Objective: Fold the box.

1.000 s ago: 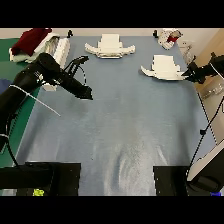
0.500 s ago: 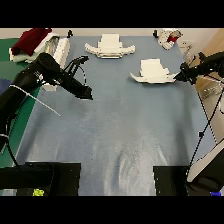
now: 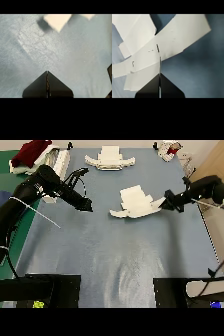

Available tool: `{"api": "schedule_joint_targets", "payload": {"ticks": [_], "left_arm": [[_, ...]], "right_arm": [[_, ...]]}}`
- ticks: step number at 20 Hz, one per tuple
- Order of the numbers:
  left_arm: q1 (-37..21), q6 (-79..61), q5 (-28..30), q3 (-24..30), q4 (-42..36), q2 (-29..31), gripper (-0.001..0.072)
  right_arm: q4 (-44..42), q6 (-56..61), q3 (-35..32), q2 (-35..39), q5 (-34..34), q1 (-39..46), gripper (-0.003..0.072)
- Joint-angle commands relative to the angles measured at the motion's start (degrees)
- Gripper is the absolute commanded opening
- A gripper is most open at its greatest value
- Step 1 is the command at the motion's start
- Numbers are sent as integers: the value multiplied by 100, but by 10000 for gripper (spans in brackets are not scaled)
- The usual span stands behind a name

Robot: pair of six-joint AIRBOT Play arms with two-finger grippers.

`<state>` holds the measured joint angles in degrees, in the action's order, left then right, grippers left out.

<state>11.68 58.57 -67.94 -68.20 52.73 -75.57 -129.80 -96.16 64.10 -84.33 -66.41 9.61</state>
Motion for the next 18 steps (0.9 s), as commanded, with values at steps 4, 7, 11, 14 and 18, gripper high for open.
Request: {"api": "schedule_joint_targets", "payload": {"ticks": [4, 7, 11, 14, 18], "left_arm": [[4, -2, 0, 0, 2, -2, 14], [4, -2, 0, 0, 2, -2, 14], [4, -2, 0, 2, 2, -9, 14], [4, -2, 0, 0, 2, -9, 14], [4, -2, 0, 2, 2, -9, 14]], "right_arm": [[-7, 872, -3226, 2524, 1816, -1248, 0], [48, 1029, -3449, 2734, 1860, -1615, 50], [675, 1064, -3018, 2730, 1060, -1250, 391], [1561, 1165, -2168, 2634, 651, -271, 389], [1362, -201, -870, 1574, 79, 964, 390]]}}
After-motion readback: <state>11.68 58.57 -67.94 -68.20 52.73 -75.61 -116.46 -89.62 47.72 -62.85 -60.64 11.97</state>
